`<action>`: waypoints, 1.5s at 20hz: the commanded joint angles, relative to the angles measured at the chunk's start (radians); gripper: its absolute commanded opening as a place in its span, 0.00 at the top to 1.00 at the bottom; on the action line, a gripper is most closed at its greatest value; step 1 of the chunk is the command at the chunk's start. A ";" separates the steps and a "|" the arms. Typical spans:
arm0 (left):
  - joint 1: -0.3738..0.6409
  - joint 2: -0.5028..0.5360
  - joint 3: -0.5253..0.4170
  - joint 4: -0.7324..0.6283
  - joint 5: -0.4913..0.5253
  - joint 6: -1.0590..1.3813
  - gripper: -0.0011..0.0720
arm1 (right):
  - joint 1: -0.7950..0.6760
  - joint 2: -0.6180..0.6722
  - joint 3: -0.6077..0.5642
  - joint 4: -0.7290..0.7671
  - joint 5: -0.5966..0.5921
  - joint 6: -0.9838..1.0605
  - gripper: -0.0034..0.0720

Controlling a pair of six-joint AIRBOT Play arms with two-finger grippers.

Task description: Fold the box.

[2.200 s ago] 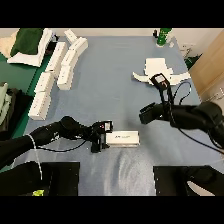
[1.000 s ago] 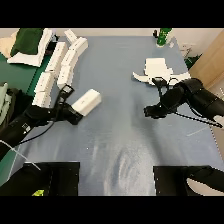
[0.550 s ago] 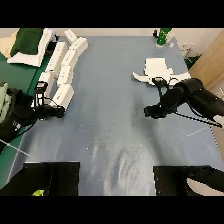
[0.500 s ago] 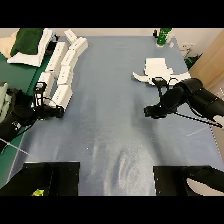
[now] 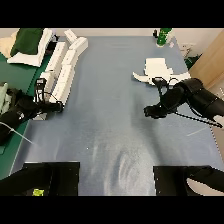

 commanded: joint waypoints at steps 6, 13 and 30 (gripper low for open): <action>-0.026 -0.200 0.174 -0.003 0.009 -0.003 0.33 | 0.000 0.000 0.001 0.000 0.000 0.000 0.93; -0.026 -0.256 0.229 -0.003 0.052 -0.003 0.33 | 0.000 0.000 0.001 0.000 0.000 0.000 0.93; -0.026 -0.254 0.228 -0.003 0.042 -0.005 0.04 | 0.000 0.000 0.001 0.000 0.000 0.000 0.93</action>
